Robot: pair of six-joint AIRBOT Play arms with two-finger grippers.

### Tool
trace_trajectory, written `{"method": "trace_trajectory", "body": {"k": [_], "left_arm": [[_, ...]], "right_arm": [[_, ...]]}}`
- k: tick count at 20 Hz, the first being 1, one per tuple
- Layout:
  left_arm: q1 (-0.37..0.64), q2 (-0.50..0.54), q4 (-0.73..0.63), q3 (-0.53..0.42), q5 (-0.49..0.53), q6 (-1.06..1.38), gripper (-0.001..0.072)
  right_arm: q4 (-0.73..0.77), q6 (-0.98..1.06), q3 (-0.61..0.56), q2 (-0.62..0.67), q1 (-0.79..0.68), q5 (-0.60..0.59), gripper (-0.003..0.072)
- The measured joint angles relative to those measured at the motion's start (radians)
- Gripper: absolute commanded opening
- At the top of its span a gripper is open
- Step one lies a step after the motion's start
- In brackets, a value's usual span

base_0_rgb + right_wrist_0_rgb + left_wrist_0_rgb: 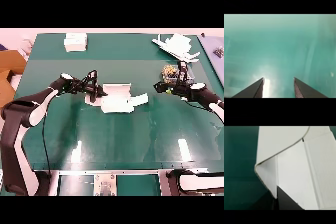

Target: Fold the box and place the chain.

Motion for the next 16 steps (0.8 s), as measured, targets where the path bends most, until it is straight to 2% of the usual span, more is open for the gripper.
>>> {"method": "trace_trajectory", "body": {"k": [7, 13, 16], "left_arm": [[0.0, 0.0, 0.0, 0.0, 0.0, 0.0, 0.0019], [0.0, 0.0, 0.0, 0.0, 0.0, 0.0, 0.0019], [0.0, 0.0, 0.0, 0.0, 0.001, 0.0, 0.0019]], "right_arm": [[0.033, -0.189, 0.0, 0.204, 0.06, 0.046, 0.0432], [0.083, -0.401, -0.034, 0.24, 0.168, 0.211, 0.0549], [0.071, -0.564, -0.072, 0.238, 0.256, 0.23, 0.055]]}}
